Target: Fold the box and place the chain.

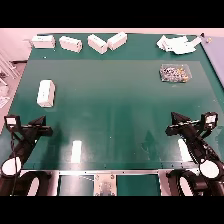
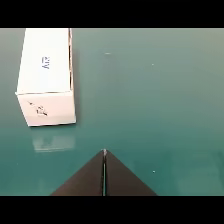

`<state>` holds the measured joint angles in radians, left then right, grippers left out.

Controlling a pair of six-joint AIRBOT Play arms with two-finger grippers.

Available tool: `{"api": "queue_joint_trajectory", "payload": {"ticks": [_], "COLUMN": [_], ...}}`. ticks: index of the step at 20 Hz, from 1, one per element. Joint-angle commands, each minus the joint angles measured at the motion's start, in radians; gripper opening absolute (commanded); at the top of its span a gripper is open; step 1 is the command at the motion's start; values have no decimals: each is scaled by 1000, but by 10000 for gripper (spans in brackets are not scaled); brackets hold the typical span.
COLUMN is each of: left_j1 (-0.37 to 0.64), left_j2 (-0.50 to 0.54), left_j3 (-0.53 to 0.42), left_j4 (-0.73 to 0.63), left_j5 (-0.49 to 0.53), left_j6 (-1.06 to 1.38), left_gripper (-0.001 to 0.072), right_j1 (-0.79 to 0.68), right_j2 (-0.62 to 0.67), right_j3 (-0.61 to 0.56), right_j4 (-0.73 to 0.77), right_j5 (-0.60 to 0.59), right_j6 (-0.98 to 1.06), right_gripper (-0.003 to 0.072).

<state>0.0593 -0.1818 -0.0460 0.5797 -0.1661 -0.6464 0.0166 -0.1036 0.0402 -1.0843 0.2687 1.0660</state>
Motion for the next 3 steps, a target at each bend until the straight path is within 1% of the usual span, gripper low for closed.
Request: {"api": "queue_joint_trajectory", "payload": {"ticks": [1,3], "left_j1": [0,0], "left_j2": [1,1], "left_j3": [-1,-1], "left_j4": [-3,-3], "left_j5": [-21,-21], "left_j6": [-8,-8], "left_gripper": [21,21], "right_j1": [0,0], "right_j2": [1,1], "right_j3": [-1,-1], "right_j4": [2,2], "right_j5": [0,0], "right_j6": [0,0], "right_gripper": [14,14]}}
